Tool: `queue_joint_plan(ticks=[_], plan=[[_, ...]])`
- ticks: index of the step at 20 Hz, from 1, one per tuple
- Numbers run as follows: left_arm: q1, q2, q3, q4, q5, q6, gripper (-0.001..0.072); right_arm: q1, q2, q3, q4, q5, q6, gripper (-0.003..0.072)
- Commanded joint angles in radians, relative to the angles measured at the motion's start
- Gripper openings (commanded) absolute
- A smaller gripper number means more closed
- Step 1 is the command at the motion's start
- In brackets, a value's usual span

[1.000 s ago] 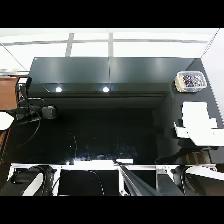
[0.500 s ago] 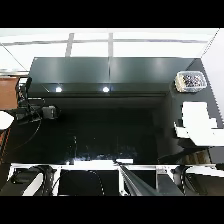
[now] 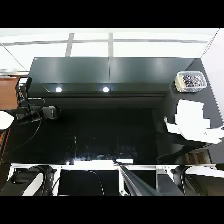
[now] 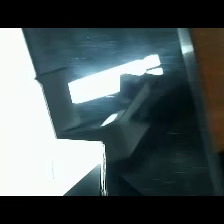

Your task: Fold the box and place the chain.

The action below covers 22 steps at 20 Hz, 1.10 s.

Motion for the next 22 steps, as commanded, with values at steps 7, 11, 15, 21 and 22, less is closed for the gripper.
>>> queue_joint_plan(ticks=[7, 11, 15, 21, 22], plan=[[0.0, -0.001, -0.001, -0.023, -0.001, 0.003, 0.0713, 0.201, 0.33, -0.371, 0.54, -0.018, -0.081, 0.0019], [-0.001, -0.002, -0.001, -0.067, 0.006, 0.004, 0.0713, 0.385, 0.479, -0.659, 0.892, -0.116, -0.221, 0.0018], [-0.026, -0.071, -0.003, -0.303, 0.053, 0.159, 0.0713, 0.661, 0.549, -0.832, 1.053, -0.354, -0.288, 0.0019], [-0.077, -0.412, 0.08, -0.88, -0.027, 0.589, 0.0713, 1.065, 0.549, -0.841, 1.054, -0.615, -0.248, 0.0019], [-0.077, -0.465, 0.092, -0.947, -0.039, 0.644, 0.0713, 1.092, 0.549, -0.841, 1.055, -0.631, -0.248, 0.0019]])
